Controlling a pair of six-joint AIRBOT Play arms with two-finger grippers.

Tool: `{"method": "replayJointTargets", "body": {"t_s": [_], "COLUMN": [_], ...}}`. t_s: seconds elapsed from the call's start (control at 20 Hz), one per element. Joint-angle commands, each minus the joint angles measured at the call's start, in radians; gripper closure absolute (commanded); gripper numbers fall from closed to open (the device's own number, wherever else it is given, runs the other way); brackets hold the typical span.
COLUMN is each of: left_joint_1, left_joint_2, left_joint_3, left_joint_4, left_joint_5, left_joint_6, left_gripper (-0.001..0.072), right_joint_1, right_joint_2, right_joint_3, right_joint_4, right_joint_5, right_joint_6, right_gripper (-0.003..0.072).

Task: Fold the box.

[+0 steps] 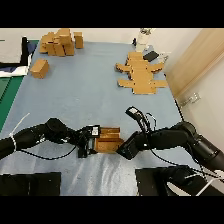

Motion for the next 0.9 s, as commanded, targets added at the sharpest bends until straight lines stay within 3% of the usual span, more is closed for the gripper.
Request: {"method": "replayJointTargets", "body": {"t_s": [0.0,0.35,0.65,0.7,0.75,0.8,0.85], "left_joint_1": [0.0,0.0,0.0,0.0,0.0,0.0,0.0], "left_joint_2": [0.0,0.0,0.0,0.0,0.0,0.0,0.0], "left_joint_3": [0.001,0.001,0.002,0.002,0.002,0.002,0.003], "left_joint_4": [0.0,0.0,-0.004,-0.003,-0.003,-0.004,-0.004], "left_joint_5": [0.001,0.002,0.043,0.043,0.043,0.043,0.046], "left_joint_6": [0.0,0.001,0.0,0.0,0.0,0.0,0.0], "left_gripper": [0.0193,0.0193,0.0192,0.0193,0.0193,0.0193,0.0193], "right_joint_1": [0.001,0.0,0.0,0.0,0.001,0.003,0.003], "right_joint_2": [0.022,0.023,-0.003,-0.025,-0.051,-0.079,-0.107], "right_joint_3": [0.005,0.005,0.005,0.005,0.005,0.005,0.005], "right_joint_4": [0.149,0.143,0.11,0.117,0.131,0.153,0.177], "right_joint_5": [-0.003,0.001,0.023,0.036,0.055,0.077,0.105], "right_joint_6": [0.198,0.613,0.649,0.656,0.652,0.6,0.531], "right_gripper": [-0.0034,-0.0034,-0.0029,0.0085,0.031,0.0621,0.0683]}}
